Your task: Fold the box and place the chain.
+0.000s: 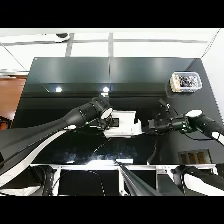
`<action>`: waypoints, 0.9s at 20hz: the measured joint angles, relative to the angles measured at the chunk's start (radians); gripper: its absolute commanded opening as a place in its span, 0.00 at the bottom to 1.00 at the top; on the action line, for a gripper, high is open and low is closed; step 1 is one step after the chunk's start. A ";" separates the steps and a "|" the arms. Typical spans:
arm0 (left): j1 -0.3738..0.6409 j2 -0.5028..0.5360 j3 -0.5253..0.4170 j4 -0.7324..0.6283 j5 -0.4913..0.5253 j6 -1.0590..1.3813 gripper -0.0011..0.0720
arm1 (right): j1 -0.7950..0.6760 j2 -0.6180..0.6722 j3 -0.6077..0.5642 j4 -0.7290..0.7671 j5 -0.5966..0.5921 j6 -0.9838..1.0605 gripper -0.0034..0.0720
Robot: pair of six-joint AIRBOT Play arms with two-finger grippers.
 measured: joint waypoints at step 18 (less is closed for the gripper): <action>0.000 0.000 0.000 0.000 -0.002 0.000 0.05 | 0.022 0.000 0.058 0.016 0.086 -0.017 0.89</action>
